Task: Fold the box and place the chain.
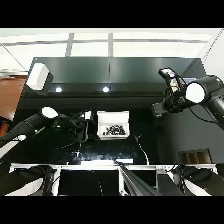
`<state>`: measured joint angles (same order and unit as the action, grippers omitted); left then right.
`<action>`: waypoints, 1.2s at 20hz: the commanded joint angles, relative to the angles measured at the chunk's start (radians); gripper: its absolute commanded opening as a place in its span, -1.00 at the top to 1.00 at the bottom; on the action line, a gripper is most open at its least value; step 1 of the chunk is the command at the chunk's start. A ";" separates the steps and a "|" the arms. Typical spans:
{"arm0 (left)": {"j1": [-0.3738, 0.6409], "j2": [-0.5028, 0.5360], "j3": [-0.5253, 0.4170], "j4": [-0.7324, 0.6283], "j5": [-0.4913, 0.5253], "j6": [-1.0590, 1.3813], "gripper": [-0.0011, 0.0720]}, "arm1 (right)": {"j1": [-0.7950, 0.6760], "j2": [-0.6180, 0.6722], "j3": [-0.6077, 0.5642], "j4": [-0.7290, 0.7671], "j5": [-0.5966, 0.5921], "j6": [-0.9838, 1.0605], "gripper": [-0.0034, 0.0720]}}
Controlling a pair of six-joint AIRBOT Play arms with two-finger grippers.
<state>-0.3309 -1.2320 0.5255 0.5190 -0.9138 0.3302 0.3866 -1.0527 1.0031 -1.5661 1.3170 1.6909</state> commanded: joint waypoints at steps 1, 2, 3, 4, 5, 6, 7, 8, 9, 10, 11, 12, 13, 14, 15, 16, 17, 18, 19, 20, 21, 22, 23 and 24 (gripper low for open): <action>-0.018 -0.001 0.000 0.000 0.035 -0.001 -0.96 | 0.001 0.000 0.000 0.007 -0.001 0.001 -0.97; -0.018 -0.001 0.000 0.000 0.046 -0.010 -0.96 | 0.001 0.000 -0.001 0.013 0.000 0.000 -0.97; -0.018 -0.002 0.000 0.000 0.050 -0.018 -0.96 | 0.001 0.000 -0.004 0.023 0.002 0.001 -0.97; -0.018 -0.002 0.000 0.000 0.050 -0.020 -0.96 | 0.001 -0.001 -0.013 0.034 0.002 0.007 -0.97; -0.018 -0.003 0.000 0.000 0.050 -0.020 -0.96 | 0.001 -0.004 -0.027 0.056 0.002 0.009 -0.97; -0.018 -0.003 0.000 0.000 0.050 -0.020 -0.97 | 0.001 -0.009 -0.048 0.091 0.001 0.009 -0.96; -0.018 -0.003 0.000 0.000 0.050 -0.020 -0.97 | 0.001 -0.012 -0.072 0.133 -0.005 0.008 -0.95; -0.018 -0.003 0.000 0.000 0.050 -0.020 -0.97 | 0.001 -0.014 -0.103 0.183 -0.025 0.008 -0.95; -0.018 -0.003 0.000 0.000 0.050 -0.020 -0.97 | 0.003 -0.020 -0.132 0.236 -0.047 0.007 -0.68; -0.018 -0.003 0.000 0.000 0.049 -0.020 -0.97 | 0.008 -0.028 -0.160 0.284 -0.069 0.007 -0.01; -0.018 -0.003 0.000 0.000 0.049 -0.020 -0.96 | 0.018 -0.040 -0.189 0.328 -0.109 0.004 0.68; -0.018 -0.003 0.000 0.000 0.049 -0.020 -0.97 | 0.030 -0.053 -0.212 0.360 -0.150 0.001 0.84; -0.018 -0.003 0.000 0.000 0.049 -0.020 -0.97 | 0.041 -0.073 -0.223 0.374 -0.171 0.003 0.84; -0.018 -0.003 0.000 0.000 0.049 -0.021 -0.97 | 0.050 -0.101 -0.223 0.396 -0.178 0.004 0.85; -0.018 -0.003 0.000 0.000 0.049 -0.021 -0.97 | 0.055 -0.130 -0.223 0.428 -0.187 0.004 0.85; -0.018 -0.003 0.000 0.000 0.049 -0.021 -0.97 | 0.059 -0.160 -0.223 0.467 -0.201 0.003 0.85; -0.018 -0.003 0.000 0.000 0.049 -0.022 -0.96 | 0.064 -0.184 -0.223 0.501 -0.216 -0.006 0.85; -0.018 -0.003 0.000 0.000 0.049 -0.021 -0.97 | 0.071 -0.201 -0.223 0.528 -0.232 -0.018 0.85; -0.018 -0.003 0.000 0.000 0.049 -0.022 -0.97 | 0.078 -0.211 -0.223 0.542 -0.247 -0.023 0.85; -0.018 -0.003 0.000 0.000 0.049 -0.021 -0.97 | 0.087 -0.217 -0.223 0.555 -0.259 -0.023 0.85; -0.018 -0.003 0.000 0.000 0.049 -0.021 -0.96 | 0.096 -0.222 -0.223 0.568 -0.264 -0.024 0.85; -0.018 -0.003 0.000 0.000 0.048 -0.021 -0.96 | 0.107 -0.227 -0.223 0.572 -0.265 -0.024 0.85; -0.019 -0.003 0.000 0.000 0.048 -0.021 -0.97 | 0.116 -0.230 -0.223 0.572 -0.266 -0.024 0.85; -0.019 -0.003 0.000 0.000 0.048 -0.021 -0.97 | 0.124 -0.232 -0.223 0.573 -0.268 -0.024 0.85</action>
